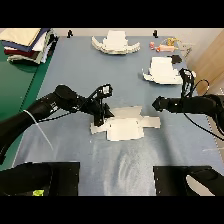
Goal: Fold the box.
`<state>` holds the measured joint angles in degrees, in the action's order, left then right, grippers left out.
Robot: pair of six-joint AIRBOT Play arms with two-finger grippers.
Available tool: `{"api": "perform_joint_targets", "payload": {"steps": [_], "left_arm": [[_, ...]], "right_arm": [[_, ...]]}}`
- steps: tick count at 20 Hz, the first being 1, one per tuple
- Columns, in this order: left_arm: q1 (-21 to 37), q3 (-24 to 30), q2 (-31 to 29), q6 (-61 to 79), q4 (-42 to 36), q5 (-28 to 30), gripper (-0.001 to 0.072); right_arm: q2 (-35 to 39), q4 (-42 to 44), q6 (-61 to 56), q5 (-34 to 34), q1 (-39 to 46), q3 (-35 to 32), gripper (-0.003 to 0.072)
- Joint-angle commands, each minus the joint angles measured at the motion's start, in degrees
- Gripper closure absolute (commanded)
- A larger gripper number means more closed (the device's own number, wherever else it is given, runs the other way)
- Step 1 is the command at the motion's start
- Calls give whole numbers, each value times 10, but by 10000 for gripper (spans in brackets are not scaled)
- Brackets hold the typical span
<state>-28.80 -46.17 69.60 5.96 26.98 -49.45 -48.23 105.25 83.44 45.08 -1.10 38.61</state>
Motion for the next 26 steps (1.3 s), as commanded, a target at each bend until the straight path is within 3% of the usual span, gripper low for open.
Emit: {"api": "perform_joint_targets", "payload": {"steps": [1,5,8,15,26], "left_arm": [[6,-13,31,1,3,-17,694],[25,-30,54,0,4,-21,694],[34,-55,75,0,1,-57,694],[27,-56,78,0,1,-86,693],[-19,-23,73,0,-2,-14,696]], "right_arm": [[0,2,0,0,-1,0,167],[0,2,0,-1,-1,0,166],[0,2,0,-1,-1,0,167],[0,2,0,-1,-1,0,166],[0,2,2,0,-1,0,166]]}}
